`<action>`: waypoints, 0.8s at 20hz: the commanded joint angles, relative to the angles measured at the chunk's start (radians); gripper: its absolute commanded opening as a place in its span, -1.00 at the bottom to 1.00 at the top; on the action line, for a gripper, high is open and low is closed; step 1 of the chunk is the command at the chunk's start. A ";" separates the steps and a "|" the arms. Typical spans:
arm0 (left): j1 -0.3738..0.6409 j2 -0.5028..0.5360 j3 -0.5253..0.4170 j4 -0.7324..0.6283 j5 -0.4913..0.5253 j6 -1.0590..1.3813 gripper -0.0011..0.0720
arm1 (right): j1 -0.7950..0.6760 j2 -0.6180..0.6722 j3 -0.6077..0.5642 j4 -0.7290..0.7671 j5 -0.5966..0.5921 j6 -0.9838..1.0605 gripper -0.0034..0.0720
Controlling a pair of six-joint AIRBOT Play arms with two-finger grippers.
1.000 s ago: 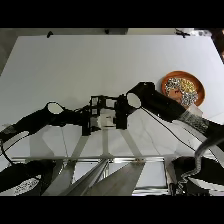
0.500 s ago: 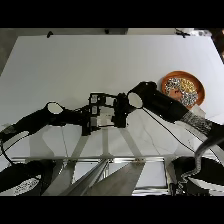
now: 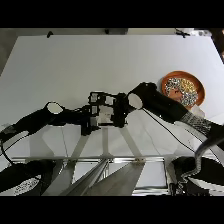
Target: Fold the box and place the chain.
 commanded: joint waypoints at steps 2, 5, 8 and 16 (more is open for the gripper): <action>-0.001 0.001 0.000 0.000 -0.004 0.002 -0.73 | 0.001 0.000 -0.040 -0.006 -0.024 0.006 0.04; -0.001 0.001 0.000 0.000 -0.004 0.002 -0.73 | 0.001 0.001 -0.040 -0.005 -0.029 0.006 -0.01; -0.001 0.001 0.000 0.000 -0.004 0.002 -0.73 | 0.001 0.001 -0.040 -0.005 0.004 0.006 -0.01; -0.001 0.001 0.000 0.000 -0.004 0.002 -0.73 | 0.001 0.001 -0.076 -0.006 0.011 0.004 -0.01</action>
